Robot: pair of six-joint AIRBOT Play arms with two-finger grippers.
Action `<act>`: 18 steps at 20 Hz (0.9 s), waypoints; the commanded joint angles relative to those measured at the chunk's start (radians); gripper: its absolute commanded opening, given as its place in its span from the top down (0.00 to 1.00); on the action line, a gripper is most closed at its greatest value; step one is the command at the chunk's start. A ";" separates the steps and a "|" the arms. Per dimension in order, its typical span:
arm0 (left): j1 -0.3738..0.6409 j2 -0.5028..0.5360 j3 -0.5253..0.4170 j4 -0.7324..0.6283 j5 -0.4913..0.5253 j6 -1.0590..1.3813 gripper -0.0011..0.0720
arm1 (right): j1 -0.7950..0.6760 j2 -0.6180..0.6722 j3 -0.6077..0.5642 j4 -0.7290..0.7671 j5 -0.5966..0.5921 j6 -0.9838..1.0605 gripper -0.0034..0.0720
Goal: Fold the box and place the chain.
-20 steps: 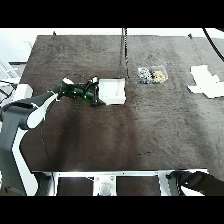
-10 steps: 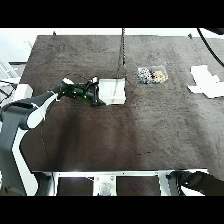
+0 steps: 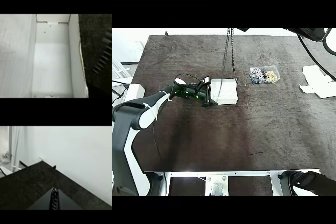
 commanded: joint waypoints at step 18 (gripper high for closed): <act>0.000 0.001 0.001 0.000 -0.006 0.000 0.50 | -0.001 -0.002 -0.108 0.005 -0.031 0.062 0.94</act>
